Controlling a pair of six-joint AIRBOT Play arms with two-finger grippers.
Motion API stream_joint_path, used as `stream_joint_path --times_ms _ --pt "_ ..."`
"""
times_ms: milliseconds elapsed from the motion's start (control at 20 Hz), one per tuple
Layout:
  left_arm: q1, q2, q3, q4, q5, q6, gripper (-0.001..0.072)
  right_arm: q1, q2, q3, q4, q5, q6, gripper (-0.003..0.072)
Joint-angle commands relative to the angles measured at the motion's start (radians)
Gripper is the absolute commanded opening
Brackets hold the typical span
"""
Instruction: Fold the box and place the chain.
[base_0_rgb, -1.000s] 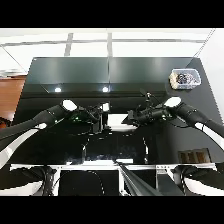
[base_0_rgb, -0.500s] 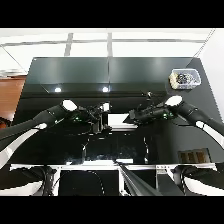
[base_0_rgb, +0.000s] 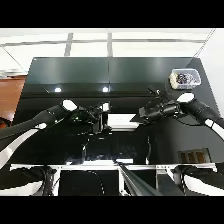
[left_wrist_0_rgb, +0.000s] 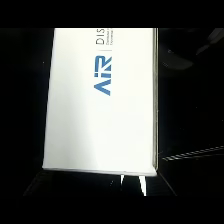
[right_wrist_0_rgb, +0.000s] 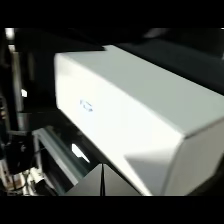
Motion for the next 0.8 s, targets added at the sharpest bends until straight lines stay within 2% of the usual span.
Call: stream_joint_path --times_ms 0,550,750 --pt "0.0 0.0 0.0 0.0 0.0 0.0 0.0356 -0.007 0.001 -0.011 -0.081 -0.043 0.029 0.0013" --pt "0.0 0.0 0.0 0.0 0.0 0.0 0.0356 -0.001 0.001 -0.011 -0.177 -0.106 0.076 0.0013" --pt "0.0 0.0 0.0 0.0 0.0 0.0 0.0356 -0.008 0.013 0.029 -0.153 -0.035 0.057 0.0013"
